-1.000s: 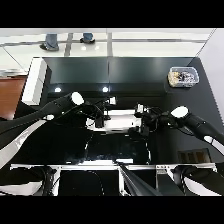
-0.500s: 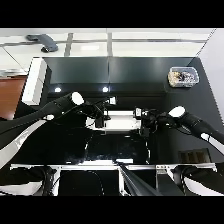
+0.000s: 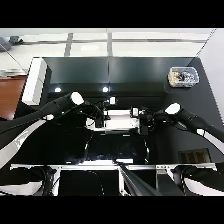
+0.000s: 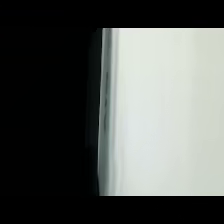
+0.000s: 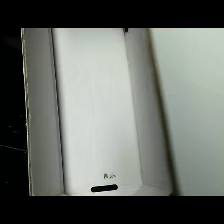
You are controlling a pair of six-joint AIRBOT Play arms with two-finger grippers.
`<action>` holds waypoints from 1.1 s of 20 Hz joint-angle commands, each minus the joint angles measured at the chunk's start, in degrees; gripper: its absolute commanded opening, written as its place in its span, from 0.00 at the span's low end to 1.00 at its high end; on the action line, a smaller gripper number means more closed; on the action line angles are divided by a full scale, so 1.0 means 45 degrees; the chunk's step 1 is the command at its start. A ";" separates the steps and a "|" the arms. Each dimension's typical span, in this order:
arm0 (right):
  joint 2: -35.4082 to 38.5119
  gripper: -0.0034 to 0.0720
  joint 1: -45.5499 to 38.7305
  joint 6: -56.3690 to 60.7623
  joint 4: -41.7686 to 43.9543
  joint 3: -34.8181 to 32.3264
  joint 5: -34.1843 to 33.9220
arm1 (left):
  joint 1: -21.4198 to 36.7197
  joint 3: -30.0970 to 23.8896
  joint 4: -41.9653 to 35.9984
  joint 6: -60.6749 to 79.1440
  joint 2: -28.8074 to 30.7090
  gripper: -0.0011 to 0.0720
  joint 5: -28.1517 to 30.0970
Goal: Fold the box and place the chain.
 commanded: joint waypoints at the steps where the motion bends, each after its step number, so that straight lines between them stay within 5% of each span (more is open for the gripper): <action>1: -0.0097 0.99 0.0083 -0.0005 -0.0121 0.0063 0.0087 | -0.0005 -0.0005 -0.0005 0.0010 -0.0005 0.05 0.0034; 22: -0.0141 0.99 0.0087 0.0772 -0.0559 0.0078 -0.0525 | -0.0010 -0.0005 -0.0005 0.0010 -0.0005 0.05 0.0034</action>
